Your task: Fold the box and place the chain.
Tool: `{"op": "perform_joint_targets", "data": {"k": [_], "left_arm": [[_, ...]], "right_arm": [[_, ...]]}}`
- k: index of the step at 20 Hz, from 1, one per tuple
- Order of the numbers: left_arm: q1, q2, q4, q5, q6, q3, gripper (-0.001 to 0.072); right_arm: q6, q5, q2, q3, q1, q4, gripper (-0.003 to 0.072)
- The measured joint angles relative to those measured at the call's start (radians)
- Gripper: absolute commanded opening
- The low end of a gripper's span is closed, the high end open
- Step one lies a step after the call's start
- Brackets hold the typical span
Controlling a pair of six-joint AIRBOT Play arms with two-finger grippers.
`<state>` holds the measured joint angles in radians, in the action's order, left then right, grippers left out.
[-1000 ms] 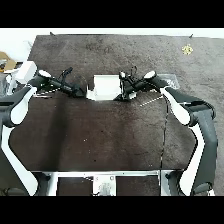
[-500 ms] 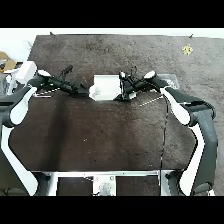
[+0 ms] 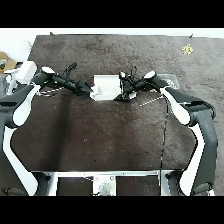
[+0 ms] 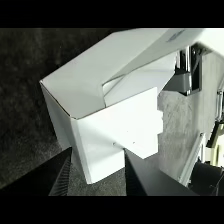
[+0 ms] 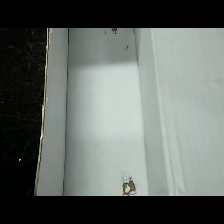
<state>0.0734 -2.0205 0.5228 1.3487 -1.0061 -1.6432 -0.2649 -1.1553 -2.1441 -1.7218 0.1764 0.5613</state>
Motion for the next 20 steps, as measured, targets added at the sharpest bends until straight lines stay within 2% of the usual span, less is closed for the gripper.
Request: {"op": "perform_joint_targets", "data": {"k": [4, 13, 20], "left_arm": [[0.018, 0.000, 0.049, -0.010, -0.054, -0.045, 0.0353], [0.138, 0.000, 0.298, -0.058, -0.279, -0.174, 0.0353], [0.203, 0.002, 0.440, -0.103, -0.415, -0.199, 0.0354]], "right_arm": [[0.000, 0.000, 0.000, 0.000, 0.000, 0.000, 0.0446], [0.000, 0.000, 0.000, 0.000, 0.000, 0.000, 0.0446], [0.000, 0.000, 0.000, 0.000, 0.000, 0.000, 0.0446]]}}
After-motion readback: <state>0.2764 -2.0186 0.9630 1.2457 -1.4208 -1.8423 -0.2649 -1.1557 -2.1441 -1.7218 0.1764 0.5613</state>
